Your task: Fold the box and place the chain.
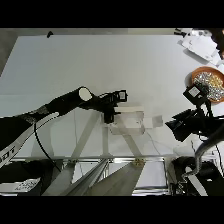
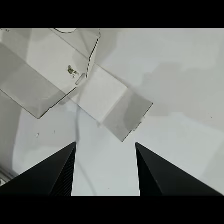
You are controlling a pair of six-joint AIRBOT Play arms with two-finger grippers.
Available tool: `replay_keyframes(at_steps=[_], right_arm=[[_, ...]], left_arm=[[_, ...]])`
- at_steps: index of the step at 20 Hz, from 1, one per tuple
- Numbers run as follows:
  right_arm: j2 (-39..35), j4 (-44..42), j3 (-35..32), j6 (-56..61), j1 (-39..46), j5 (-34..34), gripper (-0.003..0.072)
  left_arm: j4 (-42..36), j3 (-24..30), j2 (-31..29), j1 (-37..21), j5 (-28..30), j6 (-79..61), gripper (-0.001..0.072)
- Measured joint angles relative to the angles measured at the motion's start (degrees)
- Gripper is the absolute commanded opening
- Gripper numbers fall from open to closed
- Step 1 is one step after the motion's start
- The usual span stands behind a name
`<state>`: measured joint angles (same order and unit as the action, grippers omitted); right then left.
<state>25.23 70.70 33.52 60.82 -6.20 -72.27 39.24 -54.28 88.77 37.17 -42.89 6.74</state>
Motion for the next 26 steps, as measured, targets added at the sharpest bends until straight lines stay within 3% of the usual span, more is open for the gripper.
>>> replay_keyframes(at_steps=[10, 13, 16, 18, 26], right_arm=[[0.00, 2.60, -0.02, -6.10, 0.00, 0.52, 0.0417], [0.02, 2.86, 0.00, -6.67, 0.00, 1.05, 0.0417], [0.00, 2.97, 0.00, -6.88, 0.00, 1.33, 0.0416], [0.00, 3.04, 0.00, -6.97, 0.00, 1.46, 0.0411], [0.00, 3.06, 0.00, -7.10, 0.00, 1.64, 0.0410]], left_arm=[[1.38, 0.00, 0.04, -0.02, -0.98, 2.45, 0.0006], [2.67, 0.02, 0.04, -0.04, -2.91, 2.43, 0.0052], [2.12, 0.04, 0.00, 0.00, -3.76, 2.43, 0.0050], [2.38, 0.09, 0.04, -0.02, -4.59, 2.43, 0.0006], [1.92, 0.09, 0.00, -0.02, -4.28, 2.32, -0.0001]])
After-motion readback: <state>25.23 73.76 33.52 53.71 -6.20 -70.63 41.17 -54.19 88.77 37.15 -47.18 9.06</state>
